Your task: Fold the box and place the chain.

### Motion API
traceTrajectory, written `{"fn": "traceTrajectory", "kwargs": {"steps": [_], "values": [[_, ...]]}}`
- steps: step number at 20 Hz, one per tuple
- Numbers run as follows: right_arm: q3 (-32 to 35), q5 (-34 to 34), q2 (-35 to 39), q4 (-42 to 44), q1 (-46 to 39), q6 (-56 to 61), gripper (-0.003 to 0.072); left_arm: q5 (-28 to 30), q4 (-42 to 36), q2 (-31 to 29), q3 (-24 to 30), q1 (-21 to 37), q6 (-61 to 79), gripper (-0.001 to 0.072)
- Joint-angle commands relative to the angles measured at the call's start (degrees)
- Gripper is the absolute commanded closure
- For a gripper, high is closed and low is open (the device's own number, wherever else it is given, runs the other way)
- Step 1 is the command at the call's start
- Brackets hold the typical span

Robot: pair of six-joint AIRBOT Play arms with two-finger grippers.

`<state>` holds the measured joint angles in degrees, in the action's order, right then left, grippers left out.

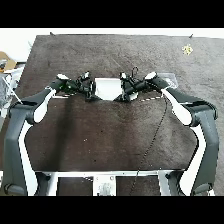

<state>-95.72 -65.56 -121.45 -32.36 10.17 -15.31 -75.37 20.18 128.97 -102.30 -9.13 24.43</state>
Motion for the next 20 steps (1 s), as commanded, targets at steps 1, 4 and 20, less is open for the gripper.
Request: {"fn": "traceTrajectory", "kwargs": {"steps": [1, 4, 20], "values": [[0.0, 0.0, 0.0, 0.0, 0.0, -0.1, 0.0249, 0.6, 0.4, 0.0, 0.0, 0.0, -0.1, 0.0124], [0.0, 0.0, 0.0, 0.0, 0.0, -0.1, 0.0249, 1.0, 0.5, 0.0, 0.0, 0.0, -0.1, 0.0316], [0.0, 0.0, 0.0, 0.0, 0.0, -0.1, 0.0249, 1.3, 3.3, 0.0, 0.0, 0.0, -0.1, 0.0425]]}}
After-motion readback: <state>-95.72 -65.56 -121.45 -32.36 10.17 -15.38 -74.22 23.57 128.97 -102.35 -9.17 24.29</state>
